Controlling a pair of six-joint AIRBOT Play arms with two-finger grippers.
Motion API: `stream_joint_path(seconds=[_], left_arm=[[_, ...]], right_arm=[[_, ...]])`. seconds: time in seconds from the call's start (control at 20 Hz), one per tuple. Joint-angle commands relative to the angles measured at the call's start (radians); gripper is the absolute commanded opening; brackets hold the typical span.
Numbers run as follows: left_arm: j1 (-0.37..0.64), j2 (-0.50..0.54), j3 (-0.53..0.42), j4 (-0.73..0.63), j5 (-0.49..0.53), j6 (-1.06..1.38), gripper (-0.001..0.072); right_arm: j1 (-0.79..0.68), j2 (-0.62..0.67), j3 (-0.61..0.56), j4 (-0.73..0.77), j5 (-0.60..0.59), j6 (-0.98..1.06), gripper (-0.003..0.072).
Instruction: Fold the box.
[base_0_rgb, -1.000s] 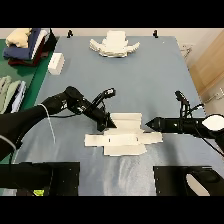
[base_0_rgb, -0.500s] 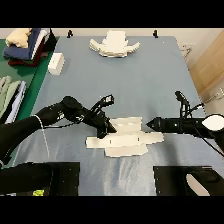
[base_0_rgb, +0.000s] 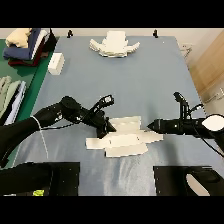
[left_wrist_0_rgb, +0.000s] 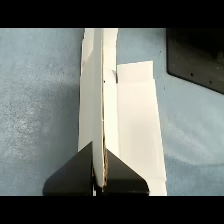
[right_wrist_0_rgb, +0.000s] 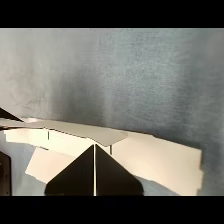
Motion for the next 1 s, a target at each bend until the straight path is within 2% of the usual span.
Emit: stream_joint_path(seconds=[0.0, 0.4, 0.55, 0.7, 0.8, 0.95], left_arm=[[0.001, 0.001, 0.0, 0.0, -0.032, 0.001, 0.0017], [0.001, 0.001, -0.001, -0.001, -0.025, 0.0, 0.0017], [0.0, 0.001, 0.0, -0.002, -0.037, -0.031, 0.0017], [0.002, 0.001, 0.0, -0.016, -0.034, -0.031, 0.0017], [0.001, 0.001, 0.0, -0.016, -0.034, -0.031, 0.0017], [0.002, 0.001, 0.0, -0.016, -0.033, -0.031, 0.0017]], right_arm=[[0.0, 0.001, 0.0, -0.021, 0.019, -0.002, 0.0003], [0.0, 0.001, 0.0, -0.034, 0.056, -0.052, 0.0003], [0.0, 0.01, 0.0, -0.04, 0.148, -0.125, 0.0003], [0.014, 0.053, 0.0, -0.114, 0.282, -0.156, 0.0003], [0.09, 0.11, 0.004, -0.131, 0.316, -0.204, 0.0003], [0.313, 0.217, 0.003, -0.208, 0.274, -0.213, 0.0004]])
